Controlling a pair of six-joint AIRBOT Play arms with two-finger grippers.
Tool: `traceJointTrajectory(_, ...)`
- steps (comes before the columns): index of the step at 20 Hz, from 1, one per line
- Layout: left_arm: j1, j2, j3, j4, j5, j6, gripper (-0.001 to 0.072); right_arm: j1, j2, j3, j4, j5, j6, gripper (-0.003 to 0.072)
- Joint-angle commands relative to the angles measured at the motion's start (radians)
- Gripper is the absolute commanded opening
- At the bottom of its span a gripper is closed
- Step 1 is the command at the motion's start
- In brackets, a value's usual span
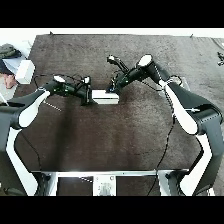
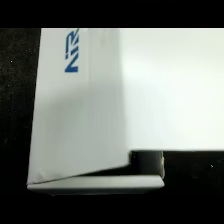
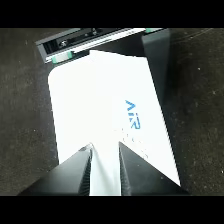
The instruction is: Fold the box and place the chain.
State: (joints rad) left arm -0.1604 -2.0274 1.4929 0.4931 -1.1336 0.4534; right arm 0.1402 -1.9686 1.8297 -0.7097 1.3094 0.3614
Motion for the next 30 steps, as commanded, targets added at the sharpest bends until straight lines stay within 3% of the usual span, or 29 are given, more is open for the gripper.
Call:
traceJointTrajectory(1, 0.001, 0.000, 0.000, 0.000, 0.000, 0.000, 0.0204, 0.006, 0.001, 0.000, -0.013, 0.032, -0.055, 0.0226)
traceJointTrajectory(2, 0.001, 0.000, 0.000, 0.000, 0.000, 0.000, 0.0203, 0.006, 0.001, 0.000, -0.013, 0.034, -0.055, 0.0225)
traceJointTrajectory(4, 0.001, 0.000, 0.000, -0.001, 0.000, 0.000, 0.0204, 0.008, 0.000, 0.000, -0.018, 0.031, -0.056, 0.0307)
traceJointTrajectory(8, 0.001, 0.000, 0.000, -0.002, 0.000, 0.000, 0.0204, 0.024, 0.000, 0.000, -0.099, 0.026, -0.056, 0.0307)
traceJointTrajectory(30, 0.001, 0.000, 0.000, -0.004, 0.000, 0.000, 0.0204, 0.031, 0.029, 0.001, -0.117, -0.113, -0.107, 0.0308)
